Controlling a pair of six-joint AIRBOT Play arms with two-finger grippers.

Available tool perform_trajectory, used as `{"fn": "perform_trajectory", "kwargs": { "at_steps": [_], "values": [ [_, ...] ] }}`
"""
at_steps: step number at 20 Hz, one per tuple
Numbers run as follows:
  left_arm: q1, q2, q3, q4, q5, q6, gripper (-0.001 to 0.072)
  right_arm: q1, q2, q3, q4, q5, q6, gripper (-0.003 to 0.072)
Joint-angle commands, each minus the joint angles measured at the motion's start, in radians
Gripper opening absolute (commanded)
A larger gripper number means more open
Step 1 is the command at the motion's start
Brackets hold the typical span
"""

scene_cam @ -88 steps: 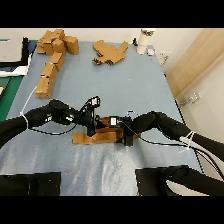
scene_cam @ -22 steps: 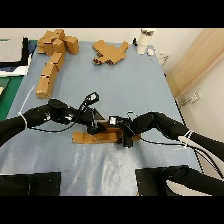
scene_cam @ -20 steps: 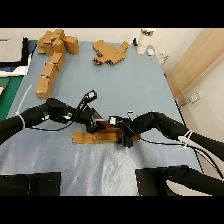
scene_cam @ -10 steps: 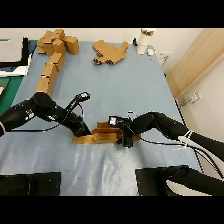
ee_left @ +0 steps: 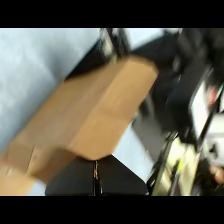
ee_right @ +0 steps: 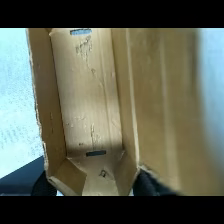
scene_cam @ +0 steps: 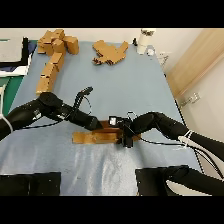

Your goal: Fold the box.

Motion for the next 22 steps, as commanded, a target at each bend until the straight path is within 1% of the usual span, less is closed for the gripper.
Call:
{"fn": "perform_trajectory", "kwargs": {
  "at_steps": [1, 5, 8, 11, 22],
  "values": [
    [-0.005, -0.077, 0.043, -0.075, 0.103, -0.016, 0.0013, -0.001, 0.000, 0.000, 0.000, 0.000, 0.000, 0.0595],
    [0.003, -0.159, 0.058, -0.069, 0.202, -0.013, 0.0013, -0.001, 0.000, 0.000, 0.000, 0.000, 0.000, 0.0595],
    [0.005, -0.208, 0.058, -0.064, 0.195, -0.015, 0.0013, -0.001, 0.000, 0.000, 0.000, 0.000, 0.000, 0.0595],
    [0.005, -0.245, 0.058, -0.064, 0.165, -0.016, 0.0013, -0.001, 0.000, 0.000, 0.000, 0.000, 0.000, 0.0595],
    [0.008, -0.243, 0.065, -0.078, 0.145, -0.042, 0.0013, -0.001, 0.000, 0.000, 0.000, 0.000, 0.000, 0.0595]
  ]
}}
